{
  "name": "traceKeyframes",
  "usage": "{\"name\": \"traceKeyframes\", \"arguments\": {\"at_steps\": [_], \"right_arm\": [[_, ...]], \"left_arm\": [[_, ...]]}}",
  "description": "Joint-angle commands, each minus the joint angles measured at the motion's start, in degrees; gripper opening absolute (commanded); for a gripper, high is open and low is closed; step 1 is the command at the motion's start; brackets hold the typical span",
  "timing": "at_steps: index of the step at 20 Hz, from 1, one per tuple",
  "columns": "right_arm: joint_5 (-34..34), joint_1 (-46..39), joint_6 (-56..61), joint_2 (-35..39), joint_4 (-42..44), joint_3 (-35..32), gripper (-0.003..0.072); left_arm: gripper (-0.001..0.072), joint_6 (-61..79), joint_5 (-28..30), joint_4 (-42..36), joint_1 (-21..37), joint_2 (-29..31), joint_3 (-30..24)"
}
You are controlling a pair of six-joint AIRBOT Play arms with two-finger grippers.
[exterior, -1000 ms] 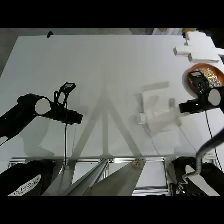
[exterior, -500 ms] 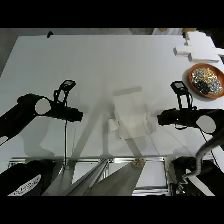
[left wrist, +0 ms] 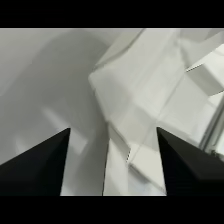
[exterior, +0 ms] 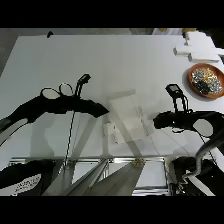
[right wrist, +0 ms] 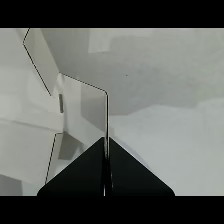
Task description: Fold the box and place the chain.
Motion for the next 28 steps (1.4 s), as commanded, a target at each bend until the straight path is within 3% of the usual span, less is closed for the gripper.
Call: {"name": "traceKeyframes", "arguments": {"at_steps": [1, 10, 13, 17, 21, 23, 24, 26, 28], "right_arm": [[0.0, 0.2, 0.0, 0.0, 0.3, 0.0, 0.001], [-0.9, 0.2, 0.0, 0.0, 0.3, 0.0, 0.001], [-0.8, 0.2, 0.0, 0.0, 0.3, 0.0, 0.001], [-0.7, 0.2, 0.0, 0.0, 0.3, 0.0, 0.001], [0.0, 0.2, -2.4, 0.0, 2.2, 0.0, 0.0032], [0.2, 0.2, -2.9, 0.1, 3.3, 0.5, 0.0217], [0.9, 0.2, -2.9, 0.1, 3.4, 1.3, 0.0267], [3.0, 0.2, -3.5, 0.2, 3.3, 3.6, 0.0299], [5.0, 0.2, -3.7, 0.9, 1.7, 6.1, 0.0299]], "left_arm": [[0.0645, 8.8, -2.8, -10.2, -0.7, -9.2, 3.4], [0.0604, 12.3, -4.4, -6.3, -5.8, -11.8, 4.0], [0.0319, 12.3, -5.5, -3.7, -5.4, -11.7, 4.0], [0.0016, 16.4, -6.0, -2.7, -3.2, -11.1, 4.0], [0.0006, 21.7, -6.1, -0.9, -3.8, -9.9, 4.9], [0.0005, 22.1, -6.1, 5.0, -5.4, -9.9, 6.8], [0.0005, 22.6, -6.0, 8.9, -6.6, -9.9, 8.1], [0.0003, 25.8, -5.2, 14.2, -9.2, -9.6, 9.8], [0.0003, 30.0, -2.1, 14.3, -11.5, -8.6, 9.8]]}}
